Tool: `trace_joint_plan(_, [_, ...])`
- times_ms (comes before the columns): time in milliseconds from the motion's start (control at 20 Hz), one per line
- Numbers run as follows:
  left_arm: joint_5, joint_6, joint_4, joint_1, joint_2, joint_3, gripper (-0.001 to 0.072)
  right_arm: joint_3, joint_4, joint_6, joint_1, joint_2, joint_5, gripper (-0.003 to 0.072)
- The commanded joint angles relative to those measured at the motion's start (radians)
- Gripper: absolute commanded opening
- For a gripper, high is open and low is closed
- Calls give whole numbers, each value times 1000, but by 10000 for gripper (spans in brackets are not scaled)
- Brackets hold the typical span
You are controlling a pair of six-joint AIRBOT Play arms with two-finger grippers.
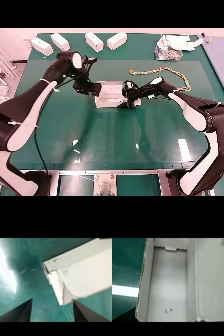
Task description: Fold the box and place the chain.
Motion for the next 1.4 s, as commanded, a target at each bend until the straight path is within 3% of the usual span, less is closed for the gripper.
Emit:
trace_joint_plan(0, [30,-170,67,-44,-31,10,563,0,0,0,0,0,0,587])
trace_joint_plan(250, [-73,-223,118,-47,-109,118,563,0,0,0,0,0,0,586])
trace_joint_plan(900, [-54,-330,160,-92,-171,133,562,0,0,0,0,0,0,587])
trace_joint_plan(1200, [-119,-334,168,-101,-257,253,560,0,0,0,0,0,0,587])
trace_joint_plan(1300, [-119,-344,189,-111,-261,254,396,0,0,0,0,0,0,587])
trace_joint_plan(1350, [-118,-351,190,-111,-266,254,391,0,0,0,0,0,0,587])
